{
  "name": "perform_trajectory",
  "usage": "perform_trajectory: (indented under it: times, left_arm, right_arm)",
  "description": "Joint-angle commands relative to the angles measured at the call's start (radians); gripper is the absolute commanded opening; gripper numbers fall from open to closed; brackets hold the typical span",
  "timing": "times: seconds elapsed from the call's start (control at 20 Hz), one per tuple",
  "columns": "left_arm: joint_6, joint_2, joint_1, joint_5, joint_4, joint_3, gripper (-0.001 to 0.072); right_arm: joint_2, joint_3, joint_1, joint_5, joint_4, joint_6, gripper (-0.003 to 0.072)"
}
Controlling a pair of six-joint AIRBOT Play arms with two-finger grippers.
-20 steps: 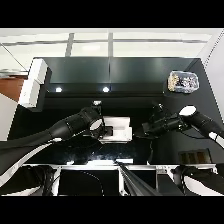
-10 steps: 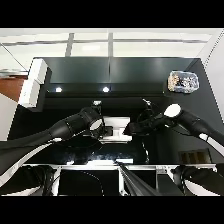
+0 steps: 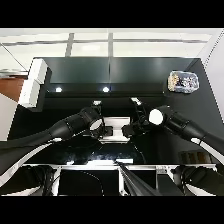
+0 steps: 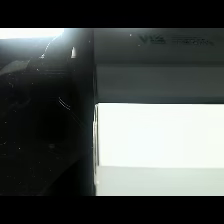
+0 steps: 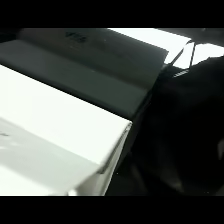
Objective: Fold the box and place the chain.
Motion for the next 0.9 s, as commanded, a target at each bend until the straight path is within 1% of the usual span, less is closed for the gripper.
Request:
perform_trajectory:
  times: [0.0,0.15,0.25,0.5,0.6,0.75,0.85]
  left_arm:
    - [0.000,0.000,0.001,-0.001,0.000,0.001,0.0033]
    - [0.000,0.000,0.001,-0.007,-0.002,0.001,0.0033]
    - [0.000,0.000,0.001,-0.006,-0.002,0.001,0.0033]
    - [0.000,0.000,0.000,-0.002,-0.003,0.001,0.0033]
    - [0.000,0.000,0.001,-0.002,-0.003,0.001,0.0033]
    - [0.000,0.000,0.000,-0.004,-0.003,0.001,0.0033]
    - [0.000,0.000,0.001,-0.004,-0.003,0.001,0.0033]
  right_arm:
    - [0.000,0.046,0.078,0.000,-0.158,0.173,0.0320]
    - [-0.002,0.060,0.129,0.031,-0.253,0.365,0.0306]
    - [-0.007,0.061,0.154,0.044,-0.293,0.439,0.0305]
    - [-0.052,0.068,0.176,0.058,-0.304,0.518,0.0297]
    - [-0.072,0.086,0.177,0.066,-0.299,0.521,0.0236]
    - [-0.107,0.135,0.177,0.097,-0.304,0.522,0.0231]
    - [-0.126,0.144,0.177,0.116,-0.304,0.536,0.0229]
